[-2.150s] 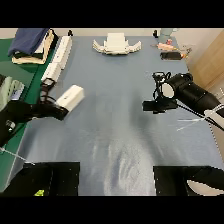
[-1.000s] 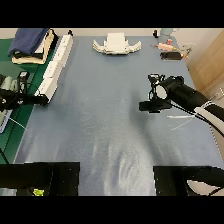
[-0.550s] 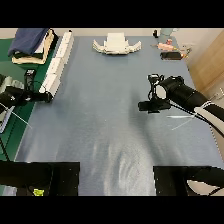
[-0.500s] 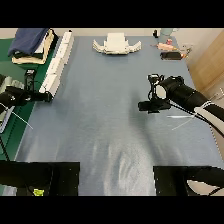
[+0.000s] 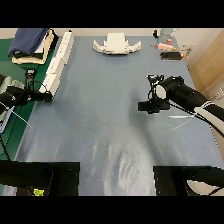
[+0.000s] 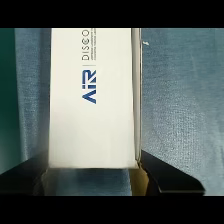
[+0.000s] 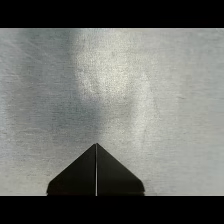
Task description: Fold the box.
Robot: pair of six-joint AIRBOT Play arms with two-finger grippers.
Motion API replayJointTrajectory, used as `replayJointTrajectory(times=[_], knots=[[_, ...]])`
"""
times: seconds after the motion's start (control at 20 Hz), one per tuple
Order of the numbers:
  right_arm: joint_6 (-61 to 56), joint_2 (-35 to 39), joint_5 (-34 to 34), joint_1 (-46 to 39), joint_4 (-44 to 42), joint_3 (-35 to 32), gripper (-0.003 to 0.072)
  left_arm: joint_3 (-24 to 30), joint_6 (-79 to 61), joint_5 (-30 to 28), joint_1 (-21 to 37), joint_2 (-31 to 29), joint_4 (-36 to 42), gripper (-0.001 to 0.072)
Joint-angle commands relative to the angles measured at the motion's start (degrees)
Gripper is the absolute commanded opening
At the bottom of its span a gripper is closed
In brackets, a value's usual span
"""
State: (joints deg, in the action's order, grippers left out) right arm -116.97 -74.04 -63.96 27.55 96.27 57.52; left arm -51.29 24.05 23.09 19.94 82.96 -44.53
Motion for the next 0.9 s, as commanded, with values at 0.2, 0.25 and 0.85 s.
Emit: replayJointTrajectory(times=[0.2,0.25,0.85], knots=[[0.00,-0.04,0.00,0.09,-0.28,0.02,0.0004,-0.07,7.93,-0.61,0.85,0.04,-0.46,0.0446],[0.00,-0.04,0.00,0.07,-0.28,0.02,0.0003,-0.04,7.93,-0.57,0.85,0.04,-0.46,0.0446],[0.68,-0.02,-0.15,0.09,-1.18,0.02,0.0004,-0.09,9.01,5.84,3.02,-3.04,-6.56,0.0702]])
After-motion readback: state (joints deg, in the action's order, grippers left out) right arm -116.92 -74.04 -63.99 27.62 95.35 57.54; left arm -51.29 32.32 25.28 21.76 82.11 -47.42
